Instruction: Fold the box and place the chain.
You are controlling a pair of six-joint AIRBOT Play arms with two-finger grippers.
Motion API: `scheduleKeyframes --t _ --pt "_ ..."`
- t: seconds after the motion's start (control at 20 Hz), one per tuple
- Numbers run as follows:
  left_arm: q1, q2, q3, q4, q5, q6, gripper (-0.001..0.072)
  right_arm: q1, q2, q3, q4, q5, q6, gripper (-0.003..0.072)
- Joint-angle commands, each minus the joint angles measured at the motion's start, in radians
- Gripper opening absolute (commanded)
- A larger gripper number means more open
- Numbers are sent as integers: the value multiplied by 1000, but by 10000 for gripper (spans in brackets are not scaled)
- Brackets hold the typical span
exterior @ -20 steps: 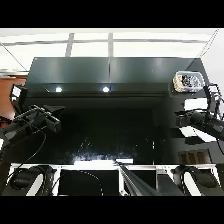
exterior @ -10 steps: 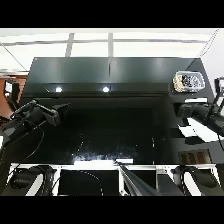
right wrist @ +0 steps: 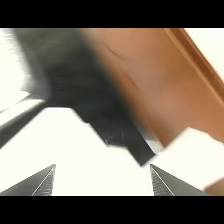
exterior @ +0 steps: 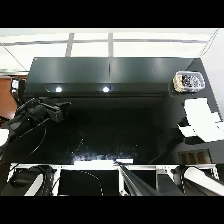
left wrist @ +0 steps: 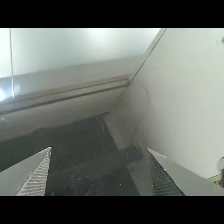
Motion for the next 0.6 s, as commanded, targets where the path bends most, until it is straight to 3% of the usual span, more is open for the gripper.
scheduleKeyframes --t 0.0,0.1,0.25,0.55 --pt "0 -6 0 -1 3 0 712 -230 -172 158 -44 171 19 674" --pt "0 -6 0 -1 4 0 712 -315 -236 176 26 183 -70 674" --pt "0 -6 0 -1 4 0 712 -397 -359 225 295 299 -381 674" --pt "0 -6 0 -1 3 0 712 -406 -551 378 324 360 -438 673"
